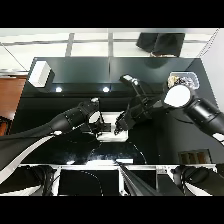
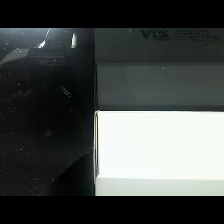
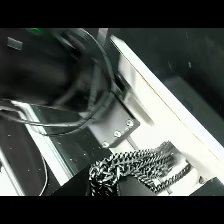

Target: Fold the box and place the chain.

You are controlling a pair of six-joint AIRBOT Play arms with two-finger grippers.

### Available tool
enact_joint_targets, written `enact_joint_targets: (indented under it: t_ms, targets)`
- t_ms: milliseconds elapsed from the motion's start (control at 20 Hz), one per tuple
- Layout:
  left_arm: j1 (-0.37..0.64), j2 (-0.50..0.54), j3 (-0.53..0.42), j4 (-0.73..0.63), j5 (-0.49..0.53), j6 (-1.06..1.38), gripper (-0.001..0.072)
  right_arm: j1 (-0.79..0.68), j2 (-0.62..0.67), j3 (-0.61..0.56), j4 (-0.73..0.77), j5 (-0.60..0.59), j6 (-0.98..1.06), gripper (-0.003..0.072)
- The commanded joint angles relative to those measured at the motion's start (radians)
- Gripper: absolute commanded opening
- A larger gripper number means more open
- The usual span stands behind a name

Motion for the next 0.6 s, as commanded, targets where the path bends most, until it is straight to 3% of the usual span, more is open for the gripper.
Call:
enact_joint_targets:
  t_ms: [0,100,250,550]
  targets:
    - [0.001,0.000,0.000,0.000,0.001,0.000,0.0026,0.024,-0.027,-0.053,-0.058,-0.069,0.074,0.0019]
    - [0.001,0.000,0.000,0.000,0.001,0.000,0.0026,0.019,-0.026,-0.053,-0.101,-0.052,0.112,0.0297]
    - [0.001,0.000,0.000,-0.001,0.001,0.000,0.0026,-0.018,0.003,-0.051,-0.138,0.006,0.112,0.0297]
    - [0.000,0.000,0.000,-0.001,0.003,0.000,0.0026,-0.195,0.187,-0.051,-0.145,0.056,0.112,0.0297]
